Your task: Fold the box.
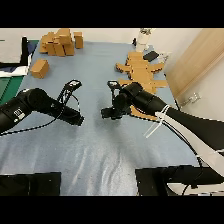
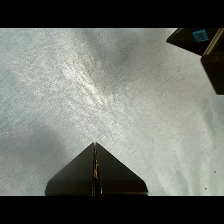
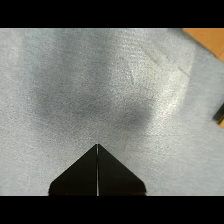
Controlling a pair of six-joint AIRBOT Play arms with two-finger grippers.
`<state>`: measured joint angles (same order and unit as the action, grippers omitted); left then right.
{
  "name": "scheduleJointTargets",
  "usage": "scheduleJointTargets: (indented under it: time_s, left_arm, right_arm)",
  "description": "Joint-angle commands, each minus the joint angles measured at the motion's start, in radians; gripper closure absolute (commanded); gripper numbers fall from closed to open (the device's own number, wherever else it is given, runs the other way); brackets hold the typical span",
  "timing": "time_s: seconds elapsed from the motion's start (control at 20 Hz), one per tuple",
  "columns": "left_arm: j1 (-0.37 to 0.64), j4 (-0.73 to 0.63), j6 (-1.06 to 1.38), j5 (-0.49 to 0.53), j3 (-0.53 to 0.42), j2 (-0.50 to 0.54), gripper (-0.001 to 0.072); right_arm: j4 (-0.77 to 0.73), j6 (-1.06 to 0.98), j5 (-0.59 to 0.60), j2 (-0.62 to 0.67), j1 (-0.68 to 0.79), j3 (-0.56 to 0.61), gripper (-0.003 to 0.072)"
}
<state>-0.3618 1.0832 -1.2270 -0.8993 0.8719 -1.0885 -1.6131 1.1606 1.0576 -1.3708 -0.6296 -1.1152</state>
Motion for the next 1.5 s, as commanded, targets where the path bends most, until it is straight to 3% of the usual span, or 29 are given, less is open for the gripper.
scheduleJointTargets:
  time_s: [0.0, 0.55, 0.65, 1.05, 1.1, 1.25, 1.35, 1.4, 1.45]
  left_arm:
    - [0.000, 0.000, 0.000, 0.000, 0.000, 0.001, 0.0698]
    - [0.000, 0.000, 0.000, 0.000, 0.000, 0.001, 0.0698]
    - [0.000, 0.000, 0.000, 0.000, 0.000, 0.001, 0.0698]
    - [0.000, -0.010, 0.000, 0.064, 0.000, 0.001, 0.0698]
    - [0.000, -0.012, -0.001, 0.072, 0.000, 0.001, 0.0698]
    - [0.000, -0.023, -0.005, 0.087, 0.000, -0.002, 0.0697]
    - [0.000, -0.048, -0.005, 0.085, 0.000, -0.002, 0.0696]
    - [0.000, -0.063, -0.004, 0.086, 0.000, -0.002, 0.0696]
    - [0.000, -0.073, -0.005, 0.088, 0.000, -0.002, 0.0696]
  right_arm:
    - [0.000, 0.000, 0.000, 0.000, -0.001, -0.001, 0.0683]
    - [0.000, 0.000, -0.007, 0.000, 0.000, -0.001, 0.0683]
    - [0.012, 0.000, -0.077, -0.003, 0.000, -0.001, 0.0683]
    - [-0.044, 0.000, -0.112, -0.007, 0.000, -0.002, 0.0683]
    - [0.039, 0.000, -0.092, -0.007, 0.013, -0.024, 0.0683]
    - [0.417, 0.021, 0.196, -0.007, 0.170, -0.171, 0.0668]
    - [0.442, 0.135, 0.302, -0.004, 0.366, -0.227, 0.0301]
    - [0.415, 0.187, 0.318, -0.002, 0.481, -0.227, 0.0211]
    - [0.384, 0.231, 0.321, -0.003, 0.588, -0.227, 0.0211]
